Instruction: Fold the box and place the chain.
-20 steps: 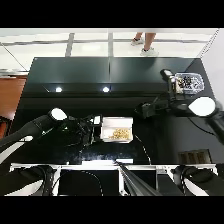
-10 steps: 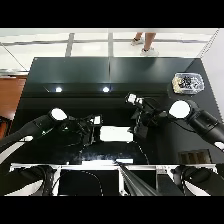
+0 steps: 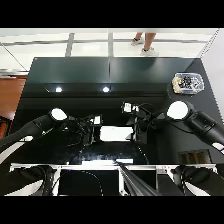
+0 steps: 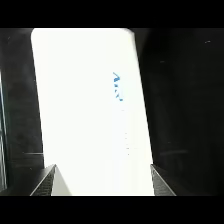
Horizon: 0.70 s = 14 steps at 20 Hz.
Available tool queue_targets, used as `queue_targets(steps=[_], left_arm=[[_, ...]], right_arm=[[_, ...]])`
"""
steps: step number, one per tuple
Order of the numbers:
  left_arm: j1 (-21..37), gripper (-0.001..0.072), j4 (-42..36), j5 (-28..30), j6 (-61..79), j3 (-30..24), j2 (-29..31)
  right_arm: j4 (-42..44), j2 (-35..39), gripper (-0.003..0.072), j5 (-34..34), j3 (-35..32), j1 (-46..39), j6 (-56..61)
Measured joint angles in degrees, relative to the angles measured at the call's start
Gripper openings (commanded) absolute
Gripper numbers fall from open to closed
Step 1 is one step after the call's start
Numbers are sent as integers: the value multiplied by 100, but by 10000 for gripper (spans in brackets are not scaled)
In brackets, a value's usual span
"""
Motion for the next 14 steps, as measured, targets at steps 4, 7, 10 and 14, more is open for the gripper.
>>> queue_targets(steps=[4, 7, 10, 14], left_arm=[[0, 498, 0, 0, 0, 0, 0], [-4, 498, 0, 0, -4, 0, 0], [-4, 498, 0, 0, -11, 0, 0], [-4, 498, 0, 0, -9, 0, 0]], right_arm=[[33, -9, 690, -457, -247, 114, -127], [35, -9, 436, -673, -317, 144, -192], [35, -9, 253, -765, -341, 160, -232], [35, -9, 222, -804, -356, 166, -203]])
